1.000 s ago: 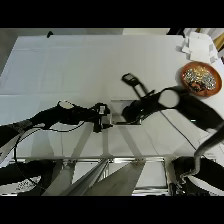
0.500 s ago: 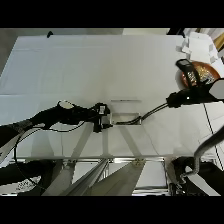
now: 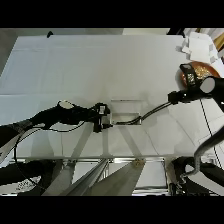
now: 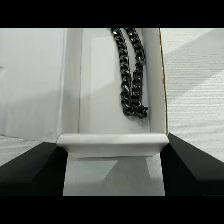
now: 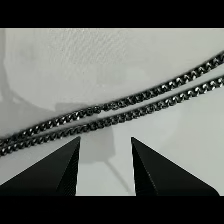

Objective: Fold the box and place the chain.

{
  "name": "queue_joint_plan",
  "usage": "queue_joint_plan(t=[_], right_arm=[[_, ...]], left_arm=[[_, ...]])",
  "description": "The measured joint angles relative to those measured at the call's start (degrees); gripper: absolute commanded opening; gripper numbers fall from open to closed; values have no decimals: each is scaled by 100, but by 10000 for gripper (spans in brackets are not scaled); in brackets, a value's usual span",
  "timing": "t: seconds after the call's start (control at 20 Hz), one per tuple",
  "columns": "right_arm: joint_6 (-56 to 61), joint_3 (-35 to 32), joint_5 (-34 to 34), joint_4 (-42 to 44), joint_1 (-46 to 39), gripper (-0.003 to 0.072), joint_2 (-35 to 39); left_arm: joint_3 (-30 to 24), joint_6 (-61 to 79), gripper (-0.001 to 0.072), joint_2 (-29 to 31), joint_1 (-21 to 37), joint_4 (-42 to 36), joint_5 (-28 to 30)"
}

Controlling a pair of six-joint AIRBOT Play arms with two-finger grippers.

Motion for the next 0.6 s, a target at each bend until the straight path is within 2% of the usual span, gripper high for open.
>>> queue_joint_plan(t=[0.25,0.5,0.6], right_arm=[[20,-2,-280,-7,111,364,-649],[20,0,-476,-15,136,360,-925],[20,0,-492,-17,136,278,-957]], left_arm=[[0,0,71,0,0,2,0],[0,2,70,0,0,0,0],[0,0,71,-2,0,0,0]])
